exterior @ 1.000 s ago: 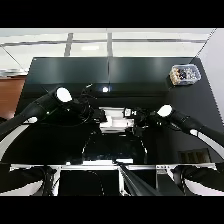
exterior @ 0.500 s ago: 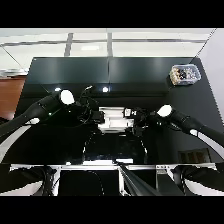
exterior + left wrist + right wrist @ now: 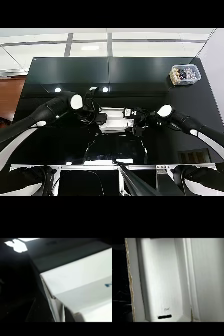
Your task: Fold the box and place the chain.
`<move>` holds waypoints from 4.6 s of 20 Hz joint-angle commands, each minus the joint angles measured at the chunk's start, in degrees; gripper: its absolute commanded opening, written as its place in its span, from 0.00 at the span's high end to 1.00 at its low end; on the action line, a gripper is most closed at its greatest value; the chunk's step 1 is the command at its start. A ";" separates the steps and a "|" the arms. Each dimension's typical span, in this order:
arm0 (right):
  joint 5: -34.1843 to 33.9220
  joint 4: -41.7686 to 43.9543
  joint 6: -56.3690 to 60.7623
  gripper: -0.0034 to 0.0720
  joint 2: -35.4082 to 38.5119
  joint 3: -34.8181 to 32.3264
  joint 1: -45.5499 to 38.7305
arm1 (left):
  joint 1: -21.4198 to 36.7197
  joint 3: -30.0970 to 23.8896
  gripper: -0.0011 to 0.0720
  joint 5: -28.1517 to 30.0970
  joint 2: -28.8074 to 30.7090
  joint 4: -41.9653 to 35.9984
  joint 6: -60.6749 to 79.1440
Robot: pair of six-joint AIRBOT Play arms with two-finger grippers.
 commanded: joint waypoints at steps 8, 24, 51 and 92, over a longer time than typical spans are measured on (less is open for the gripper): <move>0.02 0.00 0.00 0.81 0.02 0.00 0.04 | -9.88 8.31 0.43 -5.92 -7.13 14.91 -23.37; 0.02 0.00 0.00 0.81 0.02 0.00 0.04 | -9.35 8.48 0.29 -6.58 -7.32 12.68 -25.07; 0.50 -0.63 2.25 0.01 0.72 0.02 0.04 | -8.57 8.52 0.95 -6.19 -7.32 12.55 -23.52; 9.53 1.60 21.18 0.94 5.97 -0.42 -1.57 | -8.61 8.52 0.95 -6.19 -7.32 12.55 -23.52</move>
